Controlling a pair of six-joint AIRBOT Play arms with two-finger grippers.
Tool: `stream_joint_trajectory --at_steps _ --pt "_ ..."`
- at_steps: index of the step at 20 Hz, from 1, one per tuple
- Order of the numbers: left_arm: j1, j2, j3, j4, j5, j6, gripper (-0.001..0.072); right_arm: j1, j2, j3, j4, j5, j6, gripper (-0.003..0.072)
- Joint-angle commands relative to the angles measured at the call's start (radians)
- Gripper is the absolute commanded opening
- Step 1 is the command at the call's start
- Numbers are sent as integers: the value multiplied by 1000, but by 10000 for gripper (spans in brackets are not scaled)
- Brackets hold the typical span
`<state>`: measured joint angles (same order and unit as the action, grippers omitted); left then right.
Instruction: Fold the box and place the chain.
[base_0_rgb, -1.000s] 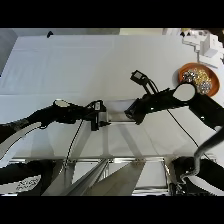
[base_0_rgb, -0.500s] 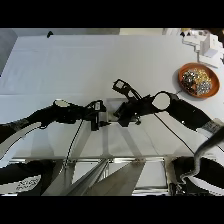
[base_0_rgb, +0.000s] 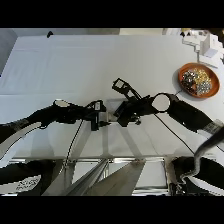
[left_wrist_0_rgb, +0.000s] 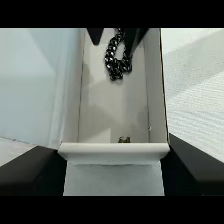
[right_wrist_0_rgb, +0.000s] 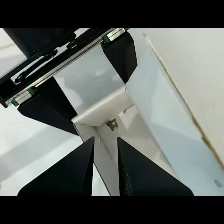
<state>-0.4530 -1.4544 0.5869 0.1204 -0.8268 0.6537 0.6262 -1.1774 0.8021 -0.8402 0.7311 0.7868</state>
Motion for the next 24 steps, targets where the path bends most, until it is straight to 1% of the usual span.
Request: stream_joint_trajectory --at_steps 1,3,5,7,9,11,12,15,16,17,18,19,21,24 --pt "0 0 0 0 0 0 132 1 70 0 -64 44 44 179" --pt "0 0 1 0 0 0 132 1 143 1 -213 113 167 179" --pt "0 0 0 0 0 0 132 -7 205 1 -385 219 313 179" --pt "0 0 0 0 0 0 132 -63 233 1 -437 323 384 180" --pt "0 0 0 0 0 0 132 -143 239 -4 -438 373 372 181" --pt "0 0 0 0 0 0 132 -228 238 -33 -434 354 235 265" --pt "0 0 0 0 0 0 132 -262 238 -59 -427 330 137 266" --pt "0 0 0 0 0 0 132 -338 238 -169 -330 252 -145 267" --pt "0 0 0 0 0 0 132 -346 238 -209 -304 213 -233 278" --pt "0 0 1 0 0 0 132 -345 238 -243 -286 174 -301 311" --pt "0 0 1 0 0 0 132 -345 236 -267 -259 142 -356 347" --pt "0 0 0 0 0 0 132 -345 233 -286 -226 116 -403 351" --pt "0 0 1 0 0 0 132 -345 217 -308 -174 92 -478 410" --pt "0 0 0 0 0 0 132 -343 168 -314 -144 80 -553 409"
